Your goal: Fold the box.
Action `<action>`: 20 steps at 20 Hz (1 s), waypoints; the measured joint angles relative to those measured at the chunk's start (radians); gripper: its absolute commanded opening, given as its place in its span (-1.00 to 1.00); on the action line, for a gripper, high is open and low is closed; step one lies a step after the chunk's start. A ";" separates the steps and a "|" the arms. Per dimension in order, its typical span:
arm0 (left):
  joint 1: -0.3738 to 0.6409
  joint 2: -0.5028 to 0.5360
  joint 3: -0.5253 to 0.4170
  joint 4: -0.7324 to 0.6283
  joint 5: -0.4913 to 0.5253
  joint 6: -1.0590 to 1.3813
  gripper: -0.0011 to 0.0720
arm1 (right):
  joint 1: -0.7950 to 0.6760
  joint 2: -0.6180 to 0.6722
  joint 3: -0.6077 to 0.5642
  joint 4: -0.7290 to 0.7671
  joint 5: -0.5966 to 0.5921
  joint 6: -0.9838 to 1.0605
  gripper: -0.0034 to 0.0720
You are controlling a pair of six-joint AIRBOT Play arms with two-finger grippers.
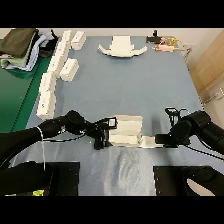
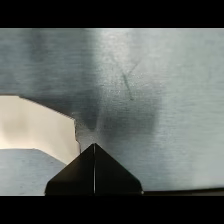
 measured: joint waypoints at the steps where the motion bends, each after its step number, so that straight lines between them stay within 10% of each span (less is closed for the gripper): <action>1: 0.001 0.000 0.000 0.002 0.000 0.000 0.30 | -0.001 0.006 -0.007 0.022 0.008 -0.004 -0.90; 20: 0.000 0.000 0.000 -0.002 0.000 0.000 0.30 | 0.000 0.120 0.034 0.265 0.120 -0.175 -0.74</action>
